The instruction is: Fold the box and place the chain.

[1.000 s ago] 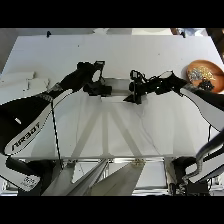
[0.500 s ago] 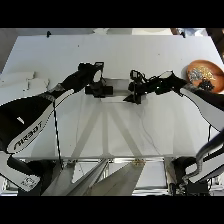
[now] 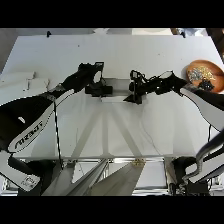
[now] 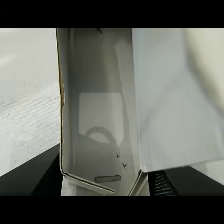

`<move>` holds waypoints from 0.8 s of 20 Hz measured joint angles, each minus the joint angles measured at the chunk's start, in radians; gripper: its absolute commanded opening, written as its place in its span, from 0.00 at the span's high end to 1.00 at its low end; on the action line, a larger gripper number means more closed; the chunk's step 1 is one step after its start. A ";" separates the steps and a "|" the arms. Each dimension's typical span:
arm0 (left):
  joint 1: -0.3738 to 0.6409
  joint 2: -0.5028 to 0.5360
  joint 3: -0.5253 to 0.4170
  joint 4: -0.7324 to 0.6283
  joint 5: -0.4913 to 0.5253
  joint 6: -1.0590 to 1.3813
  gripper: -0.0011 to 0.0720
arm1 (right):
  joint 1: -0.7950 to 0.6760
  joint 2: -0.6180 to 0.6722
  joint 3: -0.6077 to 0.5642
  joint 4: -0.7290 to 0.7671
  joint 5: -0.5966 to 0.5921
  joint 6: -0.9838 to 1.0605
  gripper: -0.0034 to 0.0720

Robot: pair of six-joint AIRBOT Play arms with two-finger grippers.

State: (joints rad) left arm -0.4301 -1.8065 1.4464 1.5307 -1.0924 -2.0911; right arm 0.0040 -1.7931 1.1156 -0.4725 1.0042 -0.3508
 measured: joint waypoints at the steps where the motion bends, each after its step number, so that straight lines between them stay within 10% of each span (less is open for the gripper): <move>1: -0.002 0.002 0.000 0.003 0.001 0.002 0.24 | 0.000 0.000 0.000 0.001 0.000 0.000 0.38; 16: 0.161 0.180 0.000 -0.222 -0.058 0.499 0.30 | 0.000 0.000 0.000 0.005 0.000 0.003 0.38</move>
State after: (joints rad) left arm -0.2687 -1.6264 1.4464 1.3087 -1.1503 -1.5917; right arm 0.0040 -1.7931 1.1156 -0.4675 1.0039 -0.3473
